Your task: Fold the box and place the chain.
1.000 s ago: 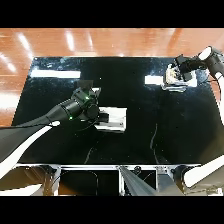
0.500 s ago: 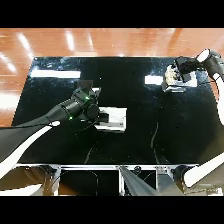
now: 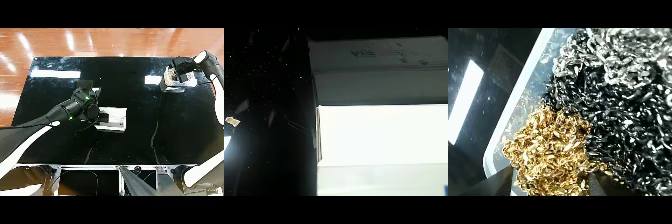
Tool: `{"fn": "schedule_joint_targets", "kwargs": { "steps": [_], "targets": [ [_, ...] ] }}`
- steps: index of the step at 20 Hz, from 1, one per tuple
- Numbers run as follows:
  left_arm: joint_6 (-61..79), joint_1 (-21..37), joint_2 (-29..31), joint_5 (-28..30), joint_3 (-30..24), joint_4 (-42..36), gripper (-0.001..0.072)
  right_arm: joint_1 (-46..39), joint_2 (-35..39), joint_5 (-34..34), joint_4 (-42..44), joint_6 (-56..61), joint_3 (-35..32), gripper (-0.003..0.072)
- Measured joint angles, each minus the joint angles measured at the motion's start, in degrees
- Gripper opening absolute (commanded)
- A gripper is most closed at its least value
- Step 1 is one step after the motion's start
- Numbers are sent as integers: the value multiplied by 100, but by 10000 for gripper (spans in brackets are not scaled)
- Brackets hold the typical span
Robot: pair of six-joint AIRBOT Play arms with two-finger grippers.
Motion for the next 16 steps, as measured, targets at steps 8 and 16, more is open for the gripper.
{"fn": "schedule_joint_targets", "kwargs": {
  "steps": [8, 16],
  "targets": [
    [0, 0, 0, -4, 2, 0, 23, 15, 79, -79, 439, -702, -4, 35],
    [0, 0, 0, -9, 2, 0, 24, 17, 973, 229, -400, -1276, -4, 34]
  ]
}}
